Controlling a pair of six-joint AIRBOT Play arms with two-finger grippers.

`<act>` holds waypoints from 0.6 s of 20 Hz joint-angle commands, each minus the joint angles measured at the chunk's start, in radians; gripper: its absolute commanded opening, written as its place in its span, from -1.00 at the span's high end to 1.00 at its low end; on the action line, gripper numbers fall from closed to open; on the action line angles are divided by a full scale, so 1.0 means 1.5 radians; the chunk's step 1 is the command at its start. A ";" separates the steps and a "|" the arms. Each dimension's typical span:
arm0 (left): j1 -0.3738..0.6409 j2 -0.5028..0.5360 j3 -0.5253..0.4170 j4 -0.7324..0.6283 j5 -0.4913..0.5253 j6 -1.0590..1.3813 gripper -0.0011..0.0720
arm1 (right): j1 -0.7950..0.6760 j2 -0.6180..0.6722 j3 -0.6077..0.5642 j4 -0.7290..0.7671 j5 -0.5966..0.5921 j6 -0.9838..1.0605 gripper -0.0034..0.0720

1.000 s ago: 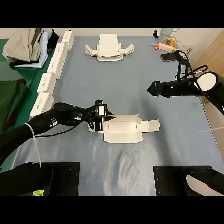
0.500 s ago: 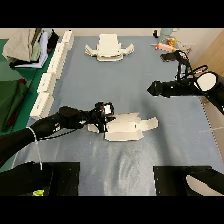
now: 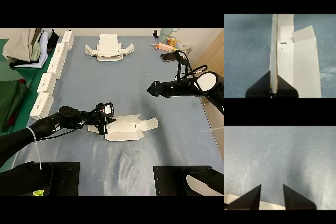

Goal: Fold the box.

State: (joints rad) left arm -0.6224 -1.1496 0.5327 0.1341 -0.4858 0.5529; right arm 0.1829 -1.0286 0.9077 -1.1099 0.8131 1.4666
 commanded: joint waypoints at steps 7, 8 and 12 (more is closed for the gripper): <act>0.017 0.026 0.047 0.137 -0.083 -0.192 0.93 | 0.000 0.000 0.001 -0.001 0.014 -0.001 -0.16; 0.032 0.027 0.052 0.152 -0.114 -0.216 0.93 | 0.000 0.000 0.001 -0.001 0.014 -0.001 -0.16; 0.099 0.027 0.064 0.165 -0.211 -0.246 0.93 | 0.000 -0.001 0.001 -0.001 0.014 -0.002 -0.16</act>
State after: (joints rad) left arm -0.5320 -1.1141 0.6109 0.3538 -0.6979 0.2447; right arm 0.1829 -1.0286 0.9077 -1.1107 0.8333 1.4651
